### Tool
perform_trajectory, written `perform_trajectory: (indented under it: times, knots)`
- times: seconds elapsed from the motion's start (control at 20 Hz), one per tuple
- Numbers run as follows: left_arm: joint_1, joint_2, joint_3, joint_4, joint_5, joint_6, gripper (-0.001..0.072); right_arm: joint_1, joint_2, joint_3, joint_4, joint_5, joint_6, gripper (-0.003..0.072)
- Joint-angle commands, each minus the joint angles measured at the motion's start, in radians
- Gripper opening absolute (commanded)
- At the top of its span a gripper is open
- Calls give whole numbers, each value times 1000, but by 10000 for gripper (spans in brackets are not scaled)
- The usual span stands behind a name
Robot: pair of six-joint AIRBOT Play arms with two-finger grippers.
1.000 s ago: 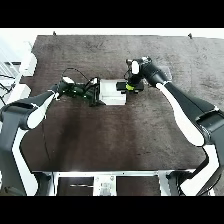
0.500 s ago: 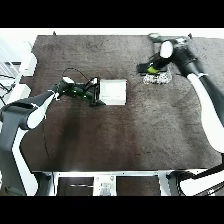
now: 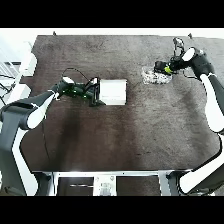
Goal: Fold the box and place the chain.
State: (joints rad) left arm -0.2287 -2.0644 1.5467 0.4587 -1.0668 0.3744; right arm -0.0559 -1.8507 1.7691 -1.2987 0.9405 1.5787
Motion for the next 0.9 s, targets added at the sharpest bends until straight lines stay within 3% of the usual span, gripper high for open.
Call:
perform_trajectory:
  times: [0.0, 0.25, 0.85]
  knots:
    - [1, 0, 0, 0, -4, 0, 496, -5, -60, 10, 51, -37, -55, 401]
    - [1, 0, 0, 0, -4, 0, 496, 29, -105, 40, 54, -39, -58, 352]
    - [1, 0, 0, 0, -3, 0, 496, 48, -122, 40, -23, 51, -35, 333]
